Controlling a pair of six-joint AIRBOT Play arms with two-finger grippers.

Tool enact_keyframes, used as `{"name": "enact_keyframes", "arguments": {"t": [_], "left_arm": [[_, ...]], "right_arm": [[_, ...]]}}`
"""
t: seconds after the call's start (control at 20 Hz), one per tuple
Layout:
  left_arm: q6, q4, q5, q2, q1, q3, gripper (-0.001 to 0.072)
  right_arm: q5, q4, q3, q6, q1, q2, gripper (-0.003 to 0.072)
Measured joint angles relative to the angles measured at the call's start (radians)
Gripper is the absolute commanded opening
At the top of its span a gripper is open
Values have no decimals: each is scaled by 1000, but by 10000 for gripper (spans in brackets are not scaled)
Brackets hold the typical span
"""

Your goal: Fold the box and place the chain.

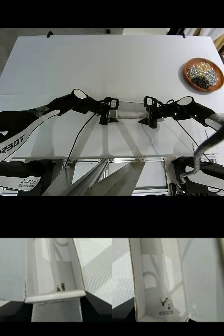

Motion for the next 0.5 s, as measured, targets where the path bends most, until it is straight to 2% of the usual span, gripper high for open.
{"name": "enact_keyframes", "arguments": {"t": [0.05, 0.1, 0.15, 0.5], "left_arm": [[0, 0, 0, 0, 0, 0, 140], [0, 0, 1, 0, 0, 0, 140], [2, -1, 3, 0, -1, 0, 140], [-1, -2, 6, 0, 0, 0, 140]], "right_arm": [[0, 0, 0, 0, 0, 0, 496], [0, 0, 0, 1, 0, 0, 671], [10, 2, 0, 4, 0, 0, 699], [-17, -24, -1, 53, 0, 45, 700]]}}
